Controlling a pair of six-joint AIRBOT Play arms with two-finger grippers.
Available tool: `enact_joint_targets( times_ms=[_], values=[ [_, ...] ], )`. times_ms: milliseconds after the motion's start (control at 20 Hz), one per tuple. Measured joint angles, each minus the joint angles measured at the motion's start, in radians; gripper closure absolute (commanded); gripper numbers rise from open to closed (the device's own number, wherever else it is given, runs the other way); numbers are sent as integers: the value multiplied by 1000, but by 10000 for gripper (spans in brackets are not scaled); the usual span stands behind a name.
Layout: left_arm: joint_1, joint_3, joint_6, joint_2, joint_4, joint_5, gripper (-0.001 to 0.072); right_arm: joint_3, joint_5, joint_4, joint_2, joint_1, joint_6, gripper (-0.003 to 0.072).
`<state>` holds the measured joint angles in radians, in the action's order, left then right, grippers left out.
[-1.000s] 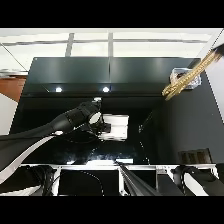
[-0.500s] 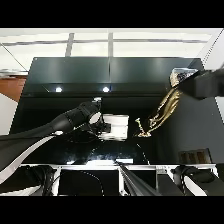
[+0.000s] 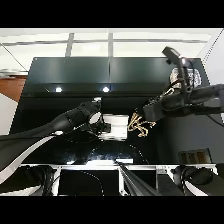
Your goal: Fold the box and place the chain.
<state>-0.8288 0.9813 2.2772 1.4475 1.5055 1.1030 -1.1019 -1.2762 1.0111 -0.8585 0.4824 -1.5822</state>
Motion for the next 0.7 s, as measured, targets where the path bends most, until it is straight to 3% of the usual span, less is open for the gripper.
enact_joint_targets(
  times_ms=[400, 700],
  values=[
    [0, 0, 0, 0, 0, 0, 676, 108, 195, -59, -69, 141, -18, 641],
    [0, 0, 0, 0, 0, 1, 676, 131, 258, -58, -166, 185, -18, 640]
  ],
)
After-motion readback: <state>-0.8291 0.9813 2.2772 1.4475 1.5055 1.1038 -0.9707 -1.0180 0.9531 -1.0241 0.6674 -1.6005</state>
